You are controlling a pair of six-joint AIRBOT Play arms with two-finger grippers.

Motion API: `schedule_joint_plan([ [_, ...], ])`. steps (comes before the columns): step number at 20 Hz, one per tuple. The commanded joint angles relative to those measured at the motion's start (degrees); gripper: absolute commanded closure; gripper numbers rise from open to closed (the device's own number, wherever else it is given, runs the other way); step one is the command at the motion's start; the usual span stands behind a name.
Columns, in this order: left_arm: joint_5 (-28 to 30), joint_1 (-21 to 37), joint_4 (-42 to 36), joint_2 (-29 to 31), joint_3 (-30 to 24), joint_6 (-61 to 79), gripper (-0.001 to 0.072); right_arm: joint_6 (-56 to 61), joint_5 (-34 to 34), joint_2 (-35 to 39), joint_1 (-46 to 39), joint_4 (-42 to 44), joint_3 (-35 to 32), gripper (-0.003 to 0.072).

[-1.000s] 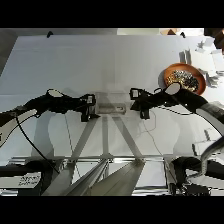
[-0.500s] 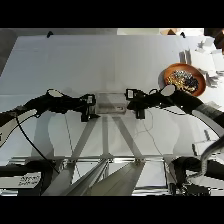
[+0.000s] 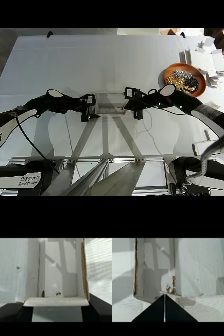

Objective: Fold the box and place the chain.

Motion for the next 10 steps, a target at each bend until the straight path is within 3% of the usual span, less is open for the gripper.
schedule_joint_plan([
  [1,0.02,0.0,0.02,0.0,-0.04,0.0,0.0498,-0.13,-0.61,0.0,-0.09,0.42,0.0,0.0681],
  [6,0.02,0.0,0.02,0.0,-0.04,0.0,0.0498,0.81,1.27,2.12,-4.98,-4.04,0.0,0.0681],
  [10,0.04,0.0,0.0,0.0,-0.04,0.0,0.0498,5.16,1.62,1.4,-3.32,-10.14,0.0,0.0681],
])
